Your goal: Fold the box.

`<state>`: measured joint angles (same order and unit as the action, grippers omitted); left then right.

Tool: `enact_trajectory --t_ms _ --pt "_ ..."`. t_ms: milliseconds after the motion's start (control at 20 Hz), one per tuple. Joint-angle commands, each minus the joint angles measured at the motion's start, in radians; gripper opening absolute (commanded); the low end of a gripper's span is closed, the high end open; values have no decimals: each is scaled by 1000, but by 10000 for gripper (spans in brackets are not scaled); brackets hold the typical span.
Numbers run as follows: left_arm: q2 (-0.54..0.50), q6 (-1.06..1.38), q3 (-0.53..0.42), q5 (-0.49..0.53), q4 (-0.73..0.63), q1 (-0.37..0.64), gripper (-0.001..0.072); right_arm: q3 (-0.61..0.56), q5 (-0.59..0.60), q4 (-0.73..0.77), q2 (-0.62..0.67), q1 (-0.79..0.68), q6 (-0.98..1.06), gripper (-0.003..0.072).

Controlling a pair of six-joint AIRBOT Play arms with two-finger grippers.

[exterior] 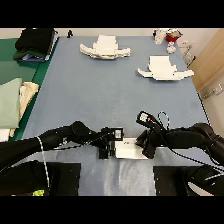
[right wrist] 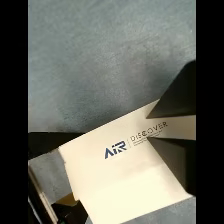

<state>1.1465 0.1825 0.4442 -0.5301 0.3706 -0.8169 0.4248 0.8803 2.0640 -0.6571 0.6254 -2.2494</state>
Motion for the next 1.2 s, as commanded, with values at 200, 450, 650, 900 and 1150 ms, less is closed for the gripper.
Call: enact_trajectory --t_ms 200,450,650,900,1150 --pt "0 0 1 0 0 0 466 48 35 -10 3 116 -164 571" --pt "0 0 0 0 0 0 466 45 -50 -259 -19 260 -108 570" --pt "0 0 0 -1 0 0 466 42 -105 -281 -50 328 -99 569" --pt "0 0 1 -1 0 0 466 41 -139 -441 -54 412 38 558" --pt "0 0 0 0 0 0 466 42 -147 -489 -52 416 54 545"
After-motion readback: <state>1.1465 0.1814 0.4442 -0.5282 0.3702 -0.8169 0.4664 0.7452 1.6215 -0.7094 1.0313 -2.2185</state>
